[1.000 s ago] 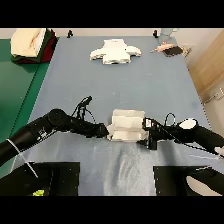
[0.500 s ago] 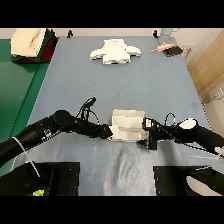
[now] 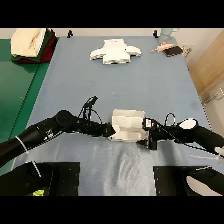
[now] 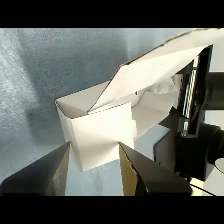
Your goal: Fold the box.
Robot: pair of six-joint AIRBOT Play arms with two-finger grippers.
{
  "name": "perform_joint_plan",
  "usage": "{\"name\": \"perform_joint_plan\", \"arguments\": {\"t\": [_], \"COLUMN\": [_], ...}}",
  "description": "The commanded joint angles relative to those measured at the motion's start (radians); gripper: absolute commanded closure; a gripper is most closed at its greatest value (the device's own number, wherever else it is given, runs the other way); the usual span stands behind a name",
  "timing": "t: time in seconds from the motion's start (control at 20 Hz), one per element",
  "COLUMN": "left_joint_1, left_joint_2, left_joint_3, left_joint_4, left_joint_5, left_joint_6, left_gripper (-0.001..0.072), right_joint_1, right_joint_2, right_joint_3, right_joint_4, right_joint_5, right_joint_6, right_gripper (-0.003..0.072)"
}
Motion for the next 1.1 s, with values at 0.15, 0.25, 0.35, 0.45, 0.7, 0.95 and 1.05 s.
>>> {"name": "perform_joint_plan", "arguments": {"t": [0.15, 0.25, 0.35, 0.45, 0.7, 0.95, 1.05], "left_joint_1": [-0.113, -0.124, -0.131, -0.153, -0.192, -0.225, -0.245], "left_joint_2": [-0.002, -0.007, -0.029, -0.061, -0.106, -0.171, -0.183], "left_joint_3": [0.044, 0.055, 0.073, 0.107, 0.190, 0.234, 0.258], "left_joint_4": [0.199, 0.351, 0.409, 0.417, 0.536, 0.591, 0.696], "left_joint_5": [0.088, 0.079, 0.048, 0.049, 0.027, -0.037, -0.080], "left_joint_6": [-0.204, -0.349, -0.396, -0.396, -0.511, -0.589, -0.678], "left_gripper": [0.0238, 0.0237, 0.0238, 0.0238, 0.0298, 0.0299, 0.0299], "right_joint_1": [0.000, 0.000, 0.000, 0.000, 0.000, 0.000, 0.000], "right_joint_2": [0.000, 0.000, 0.000, 0.000, 0.000, 0.000, 0.000], "right_joint_3": [0.000, 0.000, 0.000, 0.000, 0.000, 0.000, 0.000], "right_joint_4": [0.000, 0.000, 0.000, 0.000, 0.000, 0.000, 0.000], "right_joint_5": [0.000, 0.000, 0.000, 0.000, 0.000, 0.000, 0.000], "right_joint_6": [0.000, 0.000, 0.000, 0.000, 0.000, 0.000, 0.000], "right_gripper": [0.0170, 0.0170, 0.0170, 0.0170, 0.0170, 0.0170, 0.0170]}}
